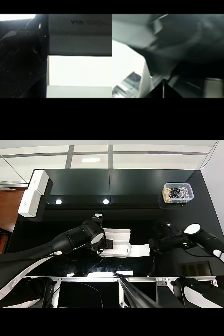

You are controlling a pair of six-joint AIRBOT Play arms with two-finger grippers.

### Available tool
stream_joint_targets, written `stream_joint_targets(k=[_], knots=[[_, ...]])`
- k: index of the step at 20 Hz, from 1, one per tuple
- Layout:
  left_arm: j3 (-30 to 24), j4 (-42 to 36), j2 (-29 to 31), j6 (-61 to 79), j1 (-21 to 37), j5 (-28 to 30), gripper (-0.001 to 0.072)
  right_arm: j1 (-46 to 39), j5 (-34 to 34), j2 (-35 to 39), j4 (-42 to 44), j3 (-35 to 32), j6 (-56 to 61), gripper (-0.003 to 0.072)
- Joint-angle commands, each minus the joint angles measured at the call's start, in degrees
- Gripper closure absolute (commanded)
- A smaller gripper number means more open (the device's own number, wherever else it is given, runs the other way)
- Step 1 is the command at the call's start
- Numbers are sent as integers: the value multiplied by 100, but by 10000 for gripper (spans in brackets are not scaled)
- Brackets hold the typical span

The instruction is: Fold the box and place the chain.

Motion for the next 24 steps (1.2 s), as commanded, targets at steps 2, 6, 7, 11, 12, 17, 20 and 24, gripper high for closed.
stream_joint_targets(k=[2, 6, 7, 11, 12, 17, 20, 24], knots=[[-2, 2, -2, 0, -2, -2, 678, 507, 85, -164, 1119, 127, -1235, 648], [-2, 2, -2, 0, -2, -4, 679, 501, 597, -162, 1255, 450, -1628, 101], [-2, 2, -2, 0, -2, -4, 678, 501, 651, -162, 1255, 518, -1635, 101], [-2, 2, -2, 0, -2, -4, 678, 691, 577, -162, 1266, 599, -1574, 106], [-2, 2, -2, 0, -2, -4, 679, 859, 426, -162, 1246, 599, -1423, 126], [-2, 2, -2, 0, -2, -4, 678, 1720, -820, -162, 1016, 723, -297, 142], [-2, 2, -2, 0, -2, -2, 679, 2319, -1274, -162, -81, 1110, 938, 195], [-2, 2, -2, 0, -2, -2, 678, 3399, -1425, -162, -2782, 1768, 3679, 195]])
